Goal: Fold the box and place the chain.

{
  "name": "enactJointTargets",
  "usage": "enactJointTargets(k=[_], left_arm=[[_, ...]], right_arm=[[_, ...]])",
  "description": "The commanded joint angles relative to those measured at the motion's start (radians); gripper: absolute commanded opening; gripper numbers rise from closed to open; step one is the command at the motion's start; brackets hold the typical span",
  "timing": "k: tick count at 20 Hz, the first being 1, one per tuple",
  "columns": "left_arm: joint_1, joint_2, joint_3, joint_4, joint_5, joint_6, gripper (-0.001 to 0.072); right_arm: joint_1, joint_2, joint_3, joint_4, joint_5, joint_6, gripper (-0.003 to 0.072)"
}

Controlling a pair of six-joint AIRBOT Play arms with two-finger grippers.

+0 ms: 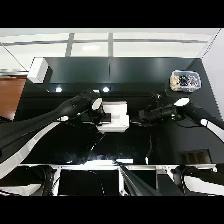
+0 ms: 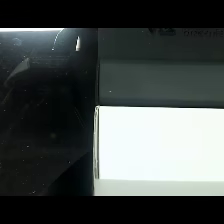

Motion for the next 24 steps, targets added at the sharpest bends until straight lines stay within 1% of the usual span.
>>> enactJointTargets(k=[1, 3, 6, 7, 8, 9, 11, 12, 16, 19, 22, 24], left_arm=[[0.0, 0.0, 0.0, 0.0, 0.002, 0.0, 0.0027], [0.0, 0.0, 0.0, 0.0, 0.002, 0.0, 0.0028], [0.0, 0.0, 0.0, 0.0, 0.002, 0.0, 0.0027], [0.0, 0.0, 0.0, 0.0, 0.002, 0.0, 0.0027], [0.0, 0.0, 0.0, 0.0, 0.003, 0.0, 0.0027], [0.0, 0.0, 0.0, 0.0, 0.003, 0.0, 0.0028], [0.0, 0.0, 0.0, 0.0, 0.004, 0.0, 0.0027], [0.0, 0.0, 0.0, 0.0, 0.004, 0.0, 0.0027], [0.0, 0.0, 0.0, 0.0, 0.004, 0.0, 0.0027], [0.0, 0.0, 0.0, 0.0, 0.004, 0.0, 0.0027], [0.0, 0.0, 0.0, 0.0, 0.003, 0.0, 0.0027], [0.0, 0.0, 0.0, 0.0, 0.003, 0.0, 0.0028]], right_arm=[[-0.025, -0.001, 0.06, 0.0, 0.12, -0.001, 0.0632], [-0.012, -0.001, 0.085, 0.001, 0.139, 0.007, 0.0624], [0.045, -0.001, 0.126, -0.001, 0.124, 0.052, 0.0623], [0.067, -0.001, 0.141, -0.009, 0.114, 0.073, 0.061], [0.091, -0.002, 0.16, -0.039, 0.103, 0.123, 0.0497], [0.116, -0.001, 0.182, -0.093, 0.09, 0.182, 0.0488], [0.16, -0.001, 0.225, -0.215, 0.072, 0.267, 0.0488], [0.18, -0.001, 0.24, -0.252, 0.058, 0.305, 0.0488], [0.254, -0.002, 0.272, -0.269, -0.01, 0.375, 0.0487], [0.302, -0.002, 0.281, -0.353, -0.057, 0.478, 0.0486], [0.344, -0.002, 0.282, -0.406, -0.09, 0.545, 0.0486], [0.38, -0.002, 0.296, -0.509, -0.103, 0.619, 0.0486]])
